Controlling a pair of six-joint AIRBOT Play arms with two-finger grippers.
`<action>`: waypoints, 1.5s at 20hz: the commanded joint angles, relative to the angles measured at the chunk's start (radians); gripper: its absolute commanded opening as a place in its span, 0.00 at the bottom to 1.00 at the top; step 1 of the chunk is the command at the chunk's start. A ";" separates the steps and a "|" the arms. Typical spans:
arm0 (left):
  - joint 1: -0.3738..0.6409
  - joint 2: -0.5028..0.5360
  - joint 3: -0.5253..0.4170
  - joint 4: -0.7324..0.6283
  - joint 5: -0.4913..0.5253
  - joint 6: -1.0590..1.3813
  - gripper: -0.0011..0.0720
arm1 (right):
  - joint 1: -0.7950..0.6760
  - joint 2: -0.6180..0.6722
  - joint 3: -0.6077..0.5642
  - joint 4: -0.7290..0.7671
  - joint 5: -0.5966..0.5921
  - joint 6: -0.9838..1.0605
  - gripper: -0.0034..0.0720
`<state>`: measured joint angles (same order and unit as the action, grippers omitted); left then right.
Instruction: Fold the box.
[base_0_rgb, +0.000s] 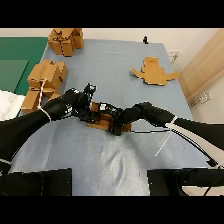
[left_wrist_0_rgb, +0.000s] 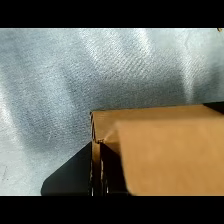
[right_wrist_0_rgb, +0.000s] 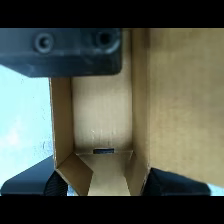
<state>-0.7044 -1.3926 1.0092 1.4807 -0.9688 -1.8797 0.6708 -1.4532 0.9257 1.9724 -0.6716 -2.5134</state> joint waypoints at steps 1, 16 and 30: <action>-0.005 -0.003 0.001 -0.022 -0.008 -0.003 0.04 | 0.000 0.000 0.001 -0.001 0.000 0.000 0.16; -0.006 -0.044 0.002 0.014 0.026 -0.035 0.04 | 0.000 0.000 0.001 -0.001 -0.002 0.000 0.16; 0.137 0.155 -0.013 -0.221 -0.117 0.434 0.55 | 0.000 0.000 0.001 -0.001 -0.036 0.000 0.16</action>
<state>-0.6365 -1.2781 1.0149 1.3678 -1.0084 -1.6695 0.6708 -1.4536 0.9272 1.9709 -0.6838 -2.5141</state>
